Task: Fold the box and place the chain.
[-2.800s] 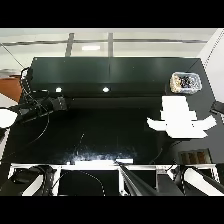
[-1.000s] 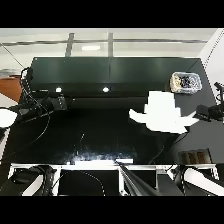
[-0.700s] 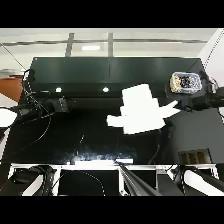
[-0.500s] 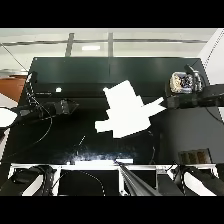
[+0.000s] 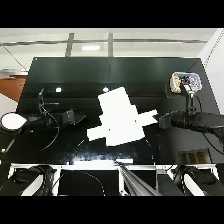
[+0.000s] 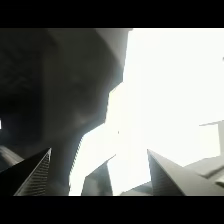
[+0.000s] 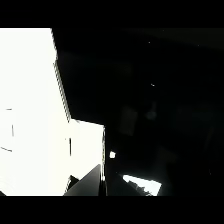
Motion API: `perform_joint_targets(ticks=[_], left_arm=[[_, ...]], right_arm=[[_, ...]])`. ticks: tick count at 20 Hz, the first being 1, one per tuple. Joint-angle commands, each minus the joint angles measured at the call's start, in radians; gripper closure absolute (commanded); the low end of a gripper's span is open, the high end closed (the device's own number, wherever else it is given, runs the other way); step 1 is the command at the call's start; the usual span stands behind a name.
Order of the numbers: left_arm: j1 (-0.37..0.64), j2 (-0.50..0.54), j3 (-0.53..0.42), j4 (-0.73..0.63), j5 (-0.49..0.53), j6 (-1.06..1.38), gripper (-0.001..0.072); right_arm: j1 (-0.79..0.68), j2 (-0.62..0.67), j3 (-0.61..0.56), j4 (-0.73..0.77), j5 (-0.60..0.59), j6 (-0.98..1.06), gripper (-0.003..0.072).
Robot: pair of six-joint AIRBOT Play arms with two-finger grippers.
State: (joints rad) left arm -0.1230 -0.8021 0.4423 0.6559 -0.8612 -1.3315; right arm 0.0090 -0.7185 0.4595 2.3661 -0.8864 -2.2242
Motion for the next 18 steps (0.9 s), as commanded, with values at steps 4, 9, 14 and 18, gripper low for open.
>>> perform_joint_targets(ticks=[4,9,14,18], left_arm=[[-0.001,-0.199,-0.068,-0.486,0.039,0.452,0.0004],[-0.018,-0.408,0.003,-0.56,-0.074,0.64,0.0004],[-0.105,-0.619,0.174,-0.536,-0.066,0.657,0.0004],[-0.166,-0.738,0.278,-0.534,-0.206,0.767,0.0006]], right_arm=[[0.005,0.035,-0.045,-0.002,0.024,0.003,0.0659],[0.005,0.035,-0.045,-0.002,0.022,0.006,0.0659],[0.005,0.035,-0.045,-0.003,0.018,0.013,0.0659],[0.005,0.035,-0.045,-0.003,0.009,0.013,0.0659]])
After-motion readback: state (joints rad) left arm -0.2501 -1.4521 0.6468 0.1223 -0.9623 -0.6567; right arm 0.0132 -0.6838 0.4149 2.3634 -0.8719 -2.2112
